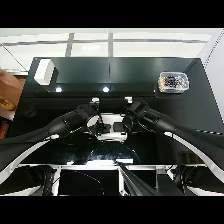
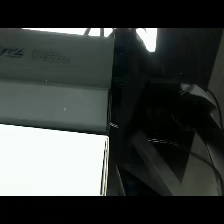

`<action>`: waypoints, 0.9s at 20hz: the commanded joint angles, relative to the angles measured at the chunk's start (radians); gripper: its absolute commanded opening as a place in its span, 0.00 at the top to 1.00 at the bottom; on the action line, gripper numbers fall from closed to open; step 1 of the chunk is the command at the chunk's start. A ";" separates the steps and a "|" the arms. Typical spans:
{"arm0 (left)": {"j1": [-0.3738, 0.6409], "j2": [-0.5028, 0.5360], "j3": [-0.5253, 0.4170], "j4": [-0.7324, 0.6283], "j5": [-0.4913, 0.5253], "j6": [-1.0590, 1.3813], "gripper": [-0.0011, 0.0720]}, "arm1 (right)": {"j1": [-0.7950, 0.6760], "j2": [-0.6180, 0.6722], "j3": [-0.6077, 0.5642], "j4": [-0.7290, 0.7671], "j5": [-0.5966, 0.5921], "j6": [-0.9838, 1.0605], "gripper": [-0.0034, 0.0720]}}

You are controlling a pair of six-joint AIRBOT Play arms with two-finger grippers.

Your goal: Fold the box and place the chain.

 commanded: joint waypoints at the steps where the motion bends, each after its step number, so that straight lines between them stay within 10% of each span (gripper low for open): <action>1: 0.000 0.000 -0.001 0.001 0.002 0.002 0.95 | 0.001 -0.010 0.001 -0.013 0.005 0.002 0.69; 14: 0.000 0.000 -0.001 0.000 0.001 0.002 0.95 | 0.001 -0.022 0.001 0.008 0.013 0.011 0.70; 18: 0.000 0.000 -0.001 0.000 0.001 0.002 0.95 | 0.001 -0.022 0.001 0.012 0.016 0.015 0.88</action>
